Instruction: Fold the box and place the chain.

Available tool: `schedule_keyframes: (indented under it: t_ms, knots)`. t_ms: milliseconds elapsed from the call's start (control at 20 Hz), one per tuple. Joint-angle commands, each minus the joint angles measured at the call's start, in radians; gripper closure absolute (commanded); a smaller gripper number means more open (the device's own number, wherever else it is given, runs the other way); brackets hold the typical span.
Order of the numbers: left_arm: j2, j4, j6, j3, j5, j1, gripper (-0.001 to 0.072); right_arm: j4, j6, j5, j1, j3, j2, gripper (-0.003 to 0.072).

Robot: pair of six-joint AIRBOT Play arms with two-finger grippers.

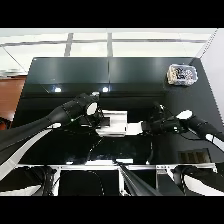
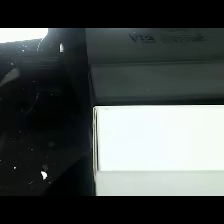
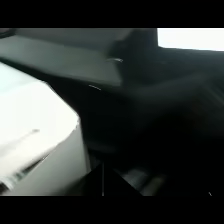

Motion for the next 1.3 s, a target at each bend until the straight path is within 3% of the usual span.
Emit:
schedule_keyframes:
  t_ms: [0, 50, 100, 150, 400, 500, 600, 1000, 1250]
  knots:
    - [0.0, -0.003, 0.0, 0.0, 0.0, 0.0, 0.0683, 0.126, -0.173, 0.052, 0.034, 0.042, -0.028, 0.066]
    - [0.0, -0.003, 0.0, 0.0, 0.0, 0.0, 0.0683, 0.107, -0.172, 0.088, 0.034, 0.068, -0.028, 0.0514]
    - [0.0, -0.003, 0.0, 0.0, 0.0, 0.0, 0.0683, 0.1, -0.172, 0.12, 0.034, 0.086, -0.028, 0.0238]
    - [0.0, -0.003, 0.0, 0.0, 0.0, 0.0, 0.0683, 0.103, -0.172, 0.153, 0.034, 0.1, -0.028, 0.0202]
    - [0.0, -0.003, 0.0, 0.0, 0.0, 0.0, 0.0683, 0.098, -0.134, 0.163, 0.084, 0.146, -0.028, 0.0214]
    - [0.0, -0.006, 0.0, 0.0, 0.0, 0.0, 0.0683, 0.019, -0.042, 0.139, 0.121, 0.196, -0.028, 0.033]
    - [0.0, -0.007, 0.0, 0.0, 0.0, 0.0, 0.0683, -0.083, 0.107, 0.105, 0.164, 0.246, -0.028, 0.0349]
    - [0.0, -0.007, 0.0, 0.0, 0.001, 0.0, 0.0683, -0.546, 0.655, 0.035, 0.347, 0.42, -0.032, 0.0375]
    - [0.0, -0.006, 0.0, 0.0, 0.001, 0.0, 0.0683, -0.651, 0.837, 0.021, 0.449, 0.492, -0.097, 0.0376]
